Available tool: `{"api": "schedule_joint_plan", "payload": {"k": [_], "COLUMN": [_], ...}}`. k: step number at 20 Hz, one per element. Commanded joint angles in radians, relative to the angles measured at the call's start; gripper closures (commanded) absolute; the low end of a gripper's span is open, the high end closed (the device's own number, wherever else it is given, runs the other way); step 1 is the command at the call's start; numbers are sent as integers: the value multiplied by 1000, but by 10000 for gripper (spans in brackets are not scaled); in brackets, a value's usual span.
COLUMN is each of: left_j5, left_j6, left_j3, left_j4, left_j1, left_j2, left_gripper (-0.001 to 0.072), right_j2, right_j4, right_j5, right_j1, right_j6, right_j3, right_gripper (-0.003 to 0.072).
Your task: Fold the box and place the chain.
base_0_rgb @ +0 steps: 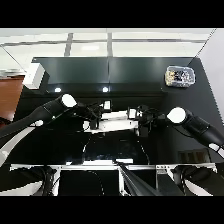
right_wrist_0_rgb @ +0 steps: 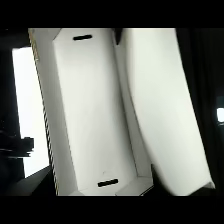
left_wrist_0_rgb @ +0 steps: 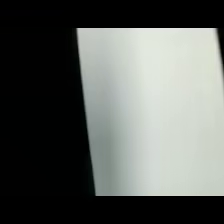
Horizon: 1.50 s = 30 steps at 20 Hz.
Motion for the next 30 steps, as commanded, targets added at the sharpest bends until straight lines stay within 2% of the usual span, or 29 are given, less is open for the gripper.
{"api": "schedule_joint_plan", "payload": {"k": [1, 8, 11, 15, 18, 22, 25, 30], "left_j5": [-2, -2, -2, -2, -2, -3, -3, -3], "left_j6": [2, 2, 2, 2, 2, 2, 2, 2], "left_j3": [0, 0, 1, 1, 1, 1, 1, 1], "left_j4": [0, 0, 0, 0, 0, 0, 0, 0], "left_j1": [0, 0, 0, 0, 0, 0, 0, 0], "left_j2": [0, 0, 0, 0, 0, 0, 0, 0], "left_gripper": [683, 683, 683, 683, 683, 682, 682, 682], "right_j2": [0, -19, -25, -24, -24, -24, -24, -24], "right_j4": [0, 12, 6, -190, -192, -185, -119, -157], "right_j5": [-14, 0, 55, 110, 196, 204, 191, 196], "right_j1": [-35, -61, -62, -64, -51, -21, 19, 57], "right_j6": [-10, -10, -10, 56, 58, 58, 58, 58], "right_j3": [25, 24, 24, 24, 4, -42, -48, -49], "right_gripper": [-17, -16, -16, -16, -17, -17, -16, -16]}}
